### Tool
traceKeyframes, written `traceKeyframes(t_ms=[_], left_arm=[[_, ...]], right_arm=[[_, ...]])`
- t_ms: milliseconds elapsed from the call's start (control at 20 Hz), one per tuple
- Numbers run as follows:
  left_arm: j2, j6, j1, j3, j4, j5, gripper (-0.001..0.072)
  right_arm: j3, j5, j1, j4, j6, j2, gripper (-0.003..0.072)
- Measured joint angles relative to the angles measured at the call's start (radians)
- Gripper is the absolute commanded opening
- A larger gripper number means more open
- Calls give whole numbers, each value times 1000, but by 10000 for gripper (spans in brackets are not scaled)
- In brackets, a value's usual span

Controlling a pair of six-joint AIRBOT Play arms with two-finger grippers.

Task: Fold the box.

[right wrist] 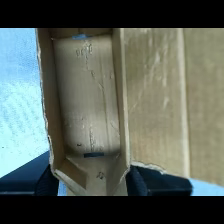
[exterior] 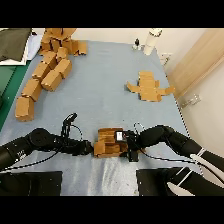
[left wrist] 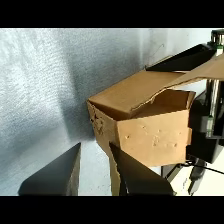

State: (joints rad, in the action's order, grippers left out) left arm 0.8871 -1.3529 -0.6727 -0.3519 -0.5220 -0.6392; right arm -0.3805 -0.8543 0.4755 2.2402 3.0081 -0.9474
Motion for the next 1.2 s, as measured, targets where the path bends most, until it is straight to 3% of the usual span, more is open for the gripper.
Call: traceKeyframes(t_ms=[200,300,1200], left_arm=[[-1,-17,1,-5,-1,-1,265],[-1,-23,1,-16,-2,-9,421],[4,-58,-23,-66,26,-6,420]], right_arm=[[0,0,0,0,0,0,464],[0,0,0,0,0,0,464],[0,0,0,0,0,0,464]])
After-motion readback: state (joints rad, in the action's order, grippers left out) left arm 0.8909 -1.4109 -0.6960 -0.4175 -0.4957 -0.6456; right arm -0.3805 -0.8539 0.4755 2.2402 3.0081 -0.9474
